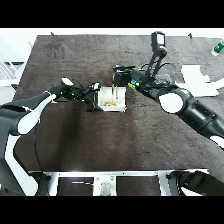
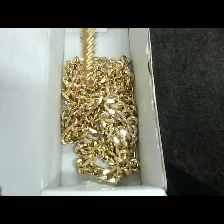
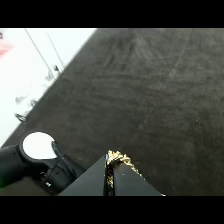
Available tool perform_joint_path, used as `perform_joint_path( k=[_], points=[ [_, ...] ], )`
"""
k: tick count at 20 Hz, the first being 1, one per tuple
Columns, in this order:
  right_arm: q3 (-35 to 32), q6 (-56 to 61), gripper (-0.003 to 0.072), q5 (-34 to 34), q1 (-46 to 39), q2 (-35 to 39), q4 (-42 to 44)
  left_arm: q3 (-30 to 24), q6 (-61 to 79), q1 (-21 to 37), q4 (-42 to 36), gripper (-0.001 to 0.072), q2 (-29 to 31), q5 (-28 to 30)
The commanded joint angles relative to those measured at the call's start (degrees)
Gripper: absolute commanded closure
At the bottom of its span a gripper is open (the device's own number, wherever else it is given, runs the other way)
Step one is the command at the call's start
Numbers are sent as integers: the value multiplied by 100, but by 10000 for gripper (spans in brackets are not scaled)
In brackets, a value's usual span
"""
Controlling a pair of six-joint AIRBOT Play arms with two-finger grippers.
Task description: Fold the box and place the chain.
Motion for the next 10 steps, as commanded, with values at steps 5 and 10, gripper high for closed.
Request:
perform_joint_path(
  k=[5, 10],
  points=[
    [772, -168, 680, -361, 216, 81, -9, 7, 0, 4, 0, 167, 2, 2],
    [1550, -533, 680, -361, 444, 79, -31, 7, 0, 4, 0, 168, 2, 2]
  ],
)
